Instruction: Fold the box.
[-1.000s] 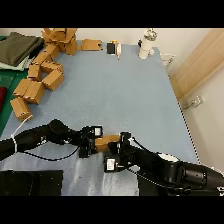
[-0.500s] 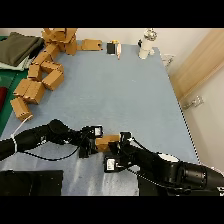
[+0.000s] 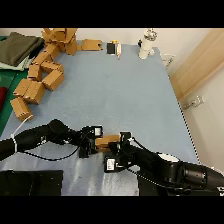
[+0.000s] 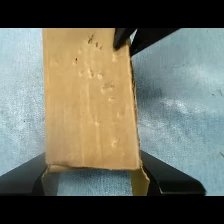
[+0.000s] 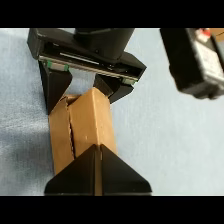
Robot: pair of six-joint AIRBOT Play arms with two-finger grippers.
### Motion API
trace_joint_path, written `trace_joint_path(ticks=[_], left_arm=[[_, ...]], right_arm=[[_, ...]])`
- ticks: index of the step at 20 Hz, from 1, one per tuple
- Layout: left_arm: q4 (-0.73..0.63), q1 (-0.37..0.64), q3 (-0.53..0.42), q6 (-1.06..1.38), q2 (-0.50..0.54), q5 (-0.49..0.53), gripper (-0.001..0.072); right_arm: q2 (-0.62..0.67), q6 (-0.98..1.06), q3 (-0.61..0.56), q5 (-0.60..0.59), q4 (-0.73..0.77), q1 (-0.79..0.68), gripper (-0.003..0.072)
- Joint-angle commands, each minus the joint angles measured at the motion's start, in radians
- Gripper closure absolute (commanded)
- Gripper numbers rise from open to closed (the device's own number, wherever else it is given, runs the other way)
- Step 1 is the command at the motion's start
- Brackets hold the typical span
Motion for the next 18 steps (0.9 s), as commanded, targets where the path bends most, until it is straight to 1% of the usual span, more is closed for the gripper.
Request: trace_joint_path(ticks=[1, 13, 18], left_arm=[[0.000, 0.000, 0.000, 0.000, 0.000, 0.000, 0.0246], [0.000, 0.000, 0.000, 0.000, 0.000, 0.001, 0.0246], [0.000, 0.000, 0.000, 0.000, 0.000, 0.001, 0.0246]], right_arm=[[-0.010, 0.001, 0.000, -0.003, 0.009, 0.000, 0.0649], [-0.025, 0.000, -0.002, -0.014, 0.195, 0.000, 0.0645], [-0.048, 0.000, -0.003, -0.032, 0.199, 0.000, 0.0634]])
